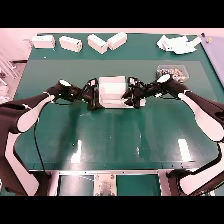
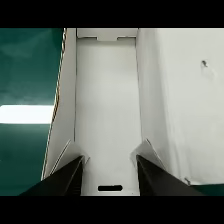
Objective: Fold the box and place the chain.
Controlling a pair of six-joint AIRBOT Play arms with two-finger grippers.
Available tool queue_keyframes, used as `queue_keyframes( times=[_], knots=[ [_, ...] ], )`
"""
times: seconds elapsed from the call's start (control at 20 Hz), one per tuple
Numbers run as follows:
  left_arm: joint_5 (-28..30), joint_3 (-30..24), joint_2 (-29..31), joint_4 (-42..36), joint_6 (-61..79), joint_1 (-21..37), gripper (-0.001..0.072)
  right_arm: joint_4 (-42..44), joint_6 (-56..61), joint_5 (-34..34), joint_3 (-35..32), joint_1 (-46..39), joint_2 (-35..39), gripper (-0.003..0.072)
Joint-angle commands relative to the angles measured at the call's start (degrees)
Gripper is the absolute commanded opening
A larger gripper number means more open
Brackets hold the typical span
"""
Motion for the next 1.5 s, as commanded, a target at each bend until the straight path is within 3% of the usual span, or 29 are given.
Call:
queue_keyframes(
  times=[0.0,0.05,0.1,0.15,0.2,0.4,0.45,0.6,0.65,0.7,1.0,1.45],
  knots=[
    [0.1,0.1,0.0,-0.1,-0.1,0.0,0.0635,0.2,-0.3,0.2,0.0,0.3,-0.5,0.0454],
    [0.1,0.1,0.0,-0.1,-0.1,0.0,0.0634,0.3,-1.2,0.2,0.0,0.3,-0.7,0.0477],
    [0.1,0.1,0.0,-0.1,-0.1,0.0,0.0635,0.3,-1.7,0.2,0.0,0.3,-1.0,0.0576],
    [0.1,0.1,0.0,-0.1,-0.1,0.0,0.0634,0.3,-2.0,0.3,0.0,0.3,-1.3,0.0579],
    [0.1,0.1,0.0,-0.1,-0.1,0.0,0.0635,0.6,-2.4,0.6,0.0,0.3,-1.6,0.0676],
    [0.1,0.1,0.0,-0.1,-0.1,0.0,0.0634,0.6,-2.0,0.6,0.0,0.1,-1.6,0.0691],
    [0.1,0.1,0.0,-0.1,-0.1,0.0,0.0634,0.4,-1.9,0.6,0.1,0.0,-1.5,0.0655],
    [0.1,0.1,0.0,-0.1,-0.1,0.0,0.0634,0.4,-1.6,3.0,0.1,-1.4,-0.4,0.0205],
    [0.1,0.1,0.0,-0.1,-0.1,0.0,0.0635,0.3,-0.5,4.6,0.1,-2.0,0.2,0.0089],
    [0.1,0.1,0.0,-0.1,-0.1,0.0,0.0634,-0.3,0.6,6.1,0.2,-2.6,1.0,0.0026],
    [0.1,0.1,0.0,-0.1,-0.1,0.0,0.0635,-5.0,12.0,7.7,0.2,-7.0,6.8,0.0013],
    [0.1,0.1,0.0,-0.1,-0.1,0.0,0.0634,-6.1,49.0,7.0,0.5,-20.6,8.1,0.0011]
  ],
)
